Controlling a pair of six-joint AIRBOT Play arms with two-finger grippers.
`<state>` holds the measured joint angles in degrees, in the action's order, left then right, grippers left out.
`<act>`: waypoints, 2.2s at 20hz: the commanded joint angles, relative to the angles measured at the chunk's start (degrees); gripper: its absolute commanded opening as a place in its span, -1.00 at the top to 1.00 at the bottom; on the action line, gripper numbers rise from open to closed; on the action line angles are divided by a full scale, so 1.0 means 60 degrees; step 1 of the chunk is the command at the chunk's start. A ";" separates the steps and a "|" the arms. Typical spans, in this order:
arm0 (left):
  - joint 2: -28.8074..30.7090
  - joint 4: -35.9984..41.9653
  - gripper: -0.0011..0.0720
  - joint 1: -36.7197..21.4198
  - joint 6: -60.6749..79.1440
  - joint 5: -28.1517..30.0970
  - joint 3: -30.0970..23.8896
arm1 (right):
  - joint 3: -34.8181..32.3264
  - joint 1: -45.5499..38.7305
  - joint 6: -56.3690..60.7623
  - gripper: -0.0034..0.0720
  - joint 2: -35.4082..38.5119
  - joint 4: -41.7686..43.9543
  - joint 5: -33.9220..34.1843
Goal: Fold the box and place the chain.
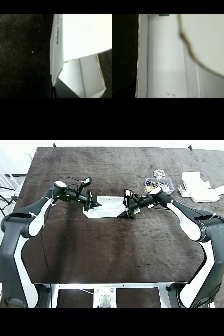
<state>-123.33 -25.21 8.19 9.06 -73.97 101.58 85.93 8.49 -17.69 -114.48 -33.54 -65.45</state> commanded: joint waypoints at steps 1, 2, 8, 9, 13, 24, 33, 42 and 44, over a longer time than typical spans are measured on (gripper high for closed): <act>0.0007 -0.0004 0.92 -0.0004 -0.0004 0.0004 0.0004 | 0.0000 0.0000 0.0004 -0.66 -0.0004 0.0015 0.0000; 0.0007 -0.0004 0.92 -0.0004 0.0000 0.0004 0.0004 | 0.0000 0.0000 0.0004 -0.65 -0.0004 0.0011 0.0000; 0.0007 0.0000 0.92 -0.0004 0.0000 0.0011 0.0004 | 0.0000 0.0000 0.0004 -0.66 -0.0004 0.0011 0.0000; 0.0007 0.0000 0.92 -0.0004 -0.0004 0.0004 0.0004 | 0.0000 0.0000 0.0004 -0.65 -0.0004 0.0015 0.0000; 0.0007 0.0047 0.92 -0.0004 -0.0007 -0.0102 0.0004 | 0.0000 0.0000 0.0004 -0.65 -0.0004 0.0011 0.0000; 0.0036 0.0572 0.44 -0.0153 0.0004 -0.0262 0.0018 | 0.0000 0.0000 0.0004 -0.66 -0.0004 0.0015 0.0000; 0.0350 0.0565 0.44 -0.1016 -0.0007 -0.1869 0.0579 | 0.0000 0.0000 0.0004 -0.65 -0.0004 0.0011 0.0000; 0.1293 0.1053 0.94 -0.1166 -0.1319 -0.2368 0.0667 | -0.0004 0.0000 0.0004 -0.65 -0.0004 0.0015 -0.0004; 0.1883 0.0940 0.94 -0.1078 -0.1355 -0.2138 0.0510 | -0.0004 0.0000 0.0004 -0.66 -0.0004 0.0015 0.0000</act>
<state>-115.46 -19.46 1.37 3.42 -88.29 105.23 85.93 8.49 -17.69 -114.48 -33.47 -65.43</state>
